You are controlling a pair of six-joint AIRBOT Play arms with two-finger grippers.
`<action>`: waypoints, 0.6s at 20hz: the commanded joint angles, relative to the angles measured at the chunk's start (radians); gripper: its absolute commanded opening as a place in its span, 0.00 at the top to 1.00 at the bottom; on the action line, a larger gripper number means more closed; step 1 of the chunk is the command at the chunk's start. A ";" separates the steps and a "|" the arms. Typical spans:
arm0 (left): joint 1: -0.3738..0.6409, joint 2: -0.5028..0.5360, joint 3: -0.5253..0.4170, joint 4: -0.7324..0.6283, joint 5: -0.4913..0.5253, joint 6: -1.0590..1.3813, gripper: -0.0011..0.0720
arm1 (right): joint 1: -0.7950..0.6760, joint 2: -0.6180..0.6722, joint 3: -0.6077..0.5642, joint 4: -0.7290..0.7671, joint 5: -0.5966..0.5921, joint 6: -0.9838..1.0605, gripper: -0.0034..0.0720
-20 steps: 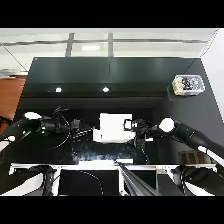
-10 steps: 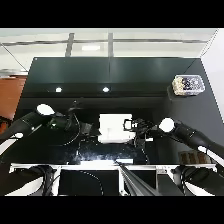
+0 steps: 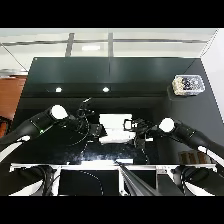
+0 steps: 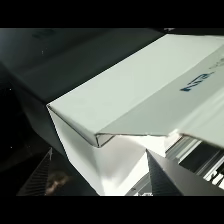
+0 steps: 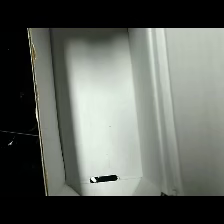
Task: Fold the box and place the chain.
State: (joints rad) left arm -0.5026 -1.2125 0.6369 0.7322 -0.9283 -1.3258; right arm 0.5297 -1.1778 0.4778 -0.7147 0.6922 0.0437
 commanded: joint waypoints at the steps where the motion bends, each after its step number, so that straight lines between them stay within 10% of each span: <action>1: -0.013 0.000 0.003 0.023 0.021 -0.044 0.04 | 0.001 0.000 0.000 0.000 0.001 0.000 0.78; 12: 0.012 -0.008 0.003 0.000 -0.033 -0.085 0.04 | 0.001 0.000 0.000 0.000 0.021 0.000 0.78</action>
State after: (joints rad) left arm -0.5045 -1.2209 0.6392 0.7395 -0.9215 -1.4075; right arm 0.5297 -1.1778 0.4778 -0.7147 0.7017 0.0441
